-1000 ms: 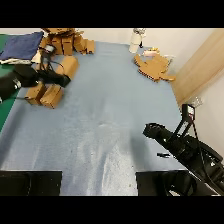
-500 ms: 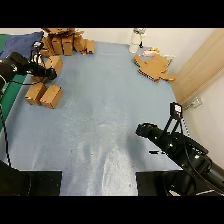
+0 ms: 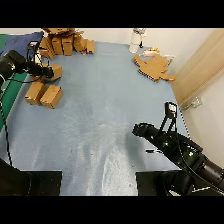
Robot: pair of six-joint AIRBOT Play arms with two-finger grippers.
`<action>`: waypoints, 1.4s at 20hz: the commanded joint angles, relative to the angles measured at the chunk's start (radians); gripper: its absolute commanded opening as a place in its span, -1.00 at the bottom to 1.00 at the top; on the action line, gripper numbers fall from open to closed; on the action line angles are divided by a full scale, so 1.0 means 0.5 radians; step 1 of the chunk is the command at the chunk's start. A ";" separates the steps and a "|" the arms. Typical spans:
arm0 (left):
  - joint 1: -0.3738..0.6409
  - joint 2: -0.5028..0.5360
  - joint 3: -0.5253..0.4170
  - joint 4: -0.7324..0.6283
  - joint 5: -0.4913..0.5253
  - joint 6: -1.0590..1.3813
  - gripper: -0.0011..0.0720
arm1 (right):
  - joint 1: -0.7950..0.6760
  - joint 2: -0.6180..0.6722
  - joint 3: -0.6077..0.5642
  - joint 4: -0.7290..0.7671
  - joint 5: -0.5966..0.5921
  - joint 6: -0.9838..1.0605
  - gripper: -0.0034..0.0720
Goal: Fold the box.
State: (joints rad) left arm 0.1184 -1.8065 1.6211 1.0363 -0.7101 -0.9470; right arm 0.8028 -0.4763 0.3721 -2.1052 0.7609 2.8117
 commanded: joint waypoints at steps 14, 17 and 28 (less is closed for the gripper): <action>0.101 0.107 0.198 0.231 -0.733 -0.343 0.96 | 0.001 -0.007 0.002 0.050 -0.101 -0.008 -0.91; 0.063 0.152 0.197 0.114 -1.045 -0.313 -0.94 | 0.001 -0.048 0.002 0.014 -0.234 -0.008 -0.91; -0.713 0.151 0.195 -0.629 -1.828 -0.346 -0.94 | 0.002 -0.156 0.005 0.024 -0.385 -0.006 -0.91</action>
